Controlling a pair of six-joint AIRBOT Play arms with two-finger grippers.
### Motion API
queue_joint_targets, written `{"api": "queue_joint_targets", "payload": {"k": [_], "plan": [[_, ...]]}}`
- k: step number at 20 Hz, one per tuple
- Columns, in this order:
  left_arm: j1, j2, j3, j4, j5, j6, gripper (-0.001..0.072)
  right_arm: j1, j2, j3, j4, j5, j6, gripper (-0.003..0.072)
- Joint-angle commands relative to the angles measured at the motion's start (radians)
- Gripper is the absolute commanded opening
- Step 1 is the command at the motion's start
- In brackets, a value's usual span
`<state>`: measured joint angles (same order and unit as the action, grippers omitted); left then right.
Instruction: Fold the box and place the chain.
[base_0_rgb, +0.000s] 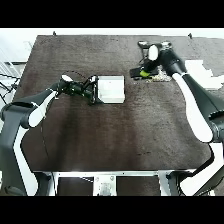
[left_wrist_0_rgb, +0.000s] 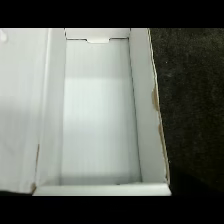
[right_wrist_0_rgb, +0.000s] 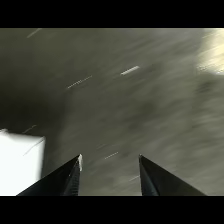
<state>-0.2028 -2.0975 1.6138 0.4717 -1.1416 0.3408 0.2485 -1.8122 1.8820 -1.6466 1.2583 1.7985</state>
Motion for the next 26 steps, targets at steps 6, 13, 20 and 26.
{"api": "queue_joint_targets", "payload": {"k": [6, 13, 20, 26], "plan": [[0.000, -0.001, 0.000, 0.000, 0.001, 0.000, 0.0474, -0.277, -0.055, 0.002, 0.201, -0.252, -0.241, 0.0412], [0.000, 0.000, 0.000, 0.000, 0.001, 0.000, 0.0473, -0.294, -0.204, 0.098, 0.267, -0.244, -0.345, 0.0412], [0.000, -0.001, 0.000, 0.000, 0.002, 0.000, 0.0474, -0.285, -0.245, 0.107, 0.306, -0.202, -0.371, 0.0388], [0.000, 0.000, 0.000, 0.000, 0.005, 0.000, 0.0474, -0.262, -0.281, 0.107, 0.307, -0.192, -0.388, 0.0226]]}}
